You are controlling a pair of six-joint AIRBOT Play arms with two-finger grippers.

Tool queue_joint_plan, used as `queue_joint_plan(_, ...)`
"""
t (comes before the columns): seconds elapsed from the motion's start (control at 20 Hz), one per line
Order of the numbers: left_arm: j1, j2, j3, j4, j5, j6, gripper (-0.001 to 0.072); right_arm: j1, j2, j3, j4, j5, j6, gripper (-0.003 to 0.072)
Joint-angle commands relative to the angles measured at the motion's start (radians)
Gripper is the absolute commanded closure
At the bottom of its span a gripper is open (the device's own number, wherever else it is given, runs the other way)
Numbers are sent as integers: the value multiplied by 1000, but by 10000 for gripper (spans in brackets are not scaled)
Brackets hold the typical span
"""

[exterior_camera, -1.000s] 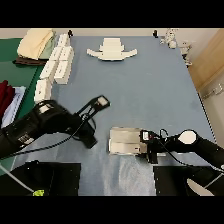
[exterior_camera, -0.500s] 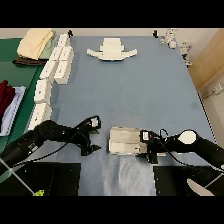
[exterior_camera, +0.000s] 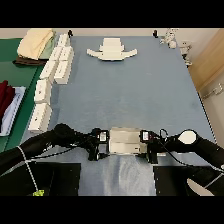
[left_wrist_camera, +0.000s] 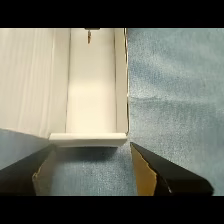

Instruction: Fold the box.

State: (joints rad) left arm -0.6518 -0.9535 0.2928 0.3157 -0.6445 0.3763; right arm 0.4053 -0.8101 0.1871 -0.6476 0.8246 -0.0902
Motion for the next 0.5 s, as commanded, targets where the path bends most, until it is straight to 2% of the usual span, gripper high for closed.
queue_joint_plan(0.0, -10, -20, 1, -53, 5, 50, 16, 0, 0, 1, 0, 0, 3, 116)
queue_joint_plan(0.25, -11, -32, 6, -54, 8, 45, 16, 0, 0, 1, 0, 0, 3, 116)
queue_joint_plan(0.45, -61, -58, 28, -13, 79, -29, 16, 0, 0, 1, 0, 0, 3, 116)
